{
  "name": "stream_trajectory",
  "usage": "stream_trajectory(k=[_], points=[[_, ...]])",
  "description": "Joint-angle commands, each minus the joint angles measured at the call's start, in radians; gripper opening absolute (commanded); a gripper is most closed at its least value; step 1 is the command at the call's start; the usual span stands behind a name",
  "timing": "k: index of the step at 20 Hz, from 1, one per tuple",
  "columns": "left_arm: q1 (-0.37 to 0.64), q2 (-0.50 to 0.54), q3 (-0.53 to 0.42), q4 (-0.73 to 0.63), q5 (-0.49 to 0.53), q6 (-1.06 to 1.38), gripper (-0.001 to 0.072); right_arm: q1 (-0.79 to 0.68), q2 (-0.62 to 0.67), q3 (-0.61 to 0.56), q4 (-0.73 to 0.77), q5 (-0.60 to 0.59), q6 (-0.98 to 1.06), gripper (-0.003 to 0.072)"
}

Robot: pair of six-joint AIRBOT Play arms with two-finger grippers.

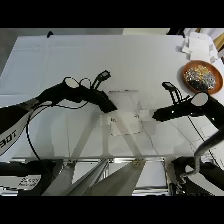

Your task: Fold the box and place the chain.

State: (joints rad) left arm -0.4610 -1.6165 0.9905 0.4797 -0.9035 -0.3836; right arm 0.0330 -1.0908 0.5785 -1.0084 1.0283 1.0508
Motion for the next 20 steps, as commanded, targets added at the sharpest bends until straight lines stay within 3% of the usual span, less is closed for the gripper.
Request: stream_trajectory(k=[1,2,3,5,8,10,15,18,20], points=[[-0.014,-0.004,0.0,-0.003,0.036,0.021,0.0595,0.001,0.001,0.0,0.0,0.0,0.0,0.0015],[-0.014,-0.004,0.0,0.002,0.04,0.021,0.0467,0.001,0.001,0.0,0.0,0.0,0.0,0.0015],[-0.014,-0.004,0.0,0.007,0.045,0.021,0.0402,0.001,0.001,0.0,0.0,0.0,0.0,0.0015],[-0.014,-0.004,0.0,0.007,0.06,0.021,0.0374,0.001,0.001,0.0,0.0,0.0,0.0,0.0015],[-0.014,-0.004,0.001,0.008,0.069,0.071,0.0112,0.001,0.001,0.0,0.0,0.0,0.0,0.0015],[-0.014,-0.004,0.001,0.008,0.069,0.12,0.0008,0.001,0.001,0.0,0.0,0.001,0.0,0.0015],[-0.014,-0.003,0.0,0.007,0.069,0.141,0.0008,0.001,0.001,0.0,0.0,0.008,-0.001,0.0019],[-0.014,-0.003,0.001,0.004,0.065,0.145,0.0007,0.001,0.016,0.0,0.001,0.012,0.0,0.02],[-0.014,-0.003,0.001,0.003,0.038,0.182,0.0007,0.001,0.037,0.001,0.0,0.035,-0.001,0.0245]])
